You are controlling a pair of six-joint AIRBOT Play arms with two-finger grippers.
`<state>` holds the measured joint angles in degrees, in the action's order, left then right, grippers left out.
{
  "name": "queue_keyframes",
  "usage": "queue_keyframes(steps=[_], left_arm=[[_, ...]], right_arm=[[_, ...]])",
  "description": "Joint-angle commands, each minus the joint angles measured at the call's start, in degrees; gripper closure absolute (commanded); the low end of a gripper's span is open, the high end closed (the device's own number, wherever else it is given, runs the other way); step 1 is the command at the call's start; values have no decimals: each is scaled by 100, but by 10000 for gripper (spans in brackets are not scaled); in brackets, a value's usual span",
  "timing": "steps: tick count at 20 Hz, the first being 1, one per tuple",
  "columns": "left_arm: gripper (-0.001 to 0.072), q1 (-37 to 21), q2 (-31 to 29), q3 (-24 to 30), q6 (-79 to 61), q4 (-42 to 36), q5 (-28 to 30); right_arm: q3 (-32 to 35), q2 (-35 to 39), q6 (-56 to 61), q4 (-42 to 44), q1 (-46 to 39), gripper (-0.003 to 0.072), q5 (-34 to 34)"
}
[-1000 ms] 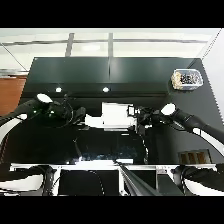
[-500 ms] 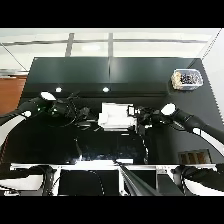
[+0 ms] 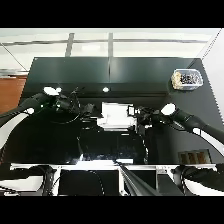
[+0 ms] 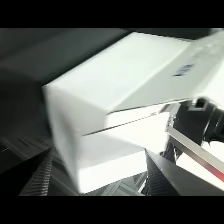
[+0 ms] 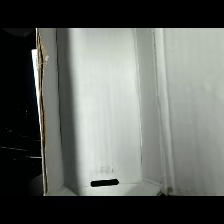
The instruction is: Fold the box and place the chain.
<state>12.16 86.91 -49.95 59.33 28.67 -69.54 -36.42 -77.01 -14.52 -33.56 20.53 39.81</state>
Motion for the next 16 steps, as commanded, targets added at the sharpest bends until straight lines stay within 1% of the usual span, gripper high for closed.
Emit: queue_keyframes(steps=[1, 2, 6, 8, 10, 13, 16], left_arm=[[164, 264, 2, -195, 101, -11, -24], [235, 319, 2, -243, 111, 79, -22], [235, 466, 0, -439, 754, 590, -4], [235, 625, -22, -597, 1274, 1060, 35], [235, 866, -48, -791, 1958, 1709, 129], [235, 1237, -68, -1060, 2643, 2452, 380], [235, 1550, -68, -1215, 3193, 2815, 671]], right_arm=[[2, -4, 2, 2, 2, 209, 2], [2, -4, 2, 2, 2, 209, 2], [2, -4, 2, 2, 0, 209, 2], [2, -4, 2, 2, 0, 209, 2], [2, -4, 2, 2, 0, 209, 2], [2, -4, 2, 2, 2, 209, 2], [2, -4, 2, 2, 0, 209, 2]])
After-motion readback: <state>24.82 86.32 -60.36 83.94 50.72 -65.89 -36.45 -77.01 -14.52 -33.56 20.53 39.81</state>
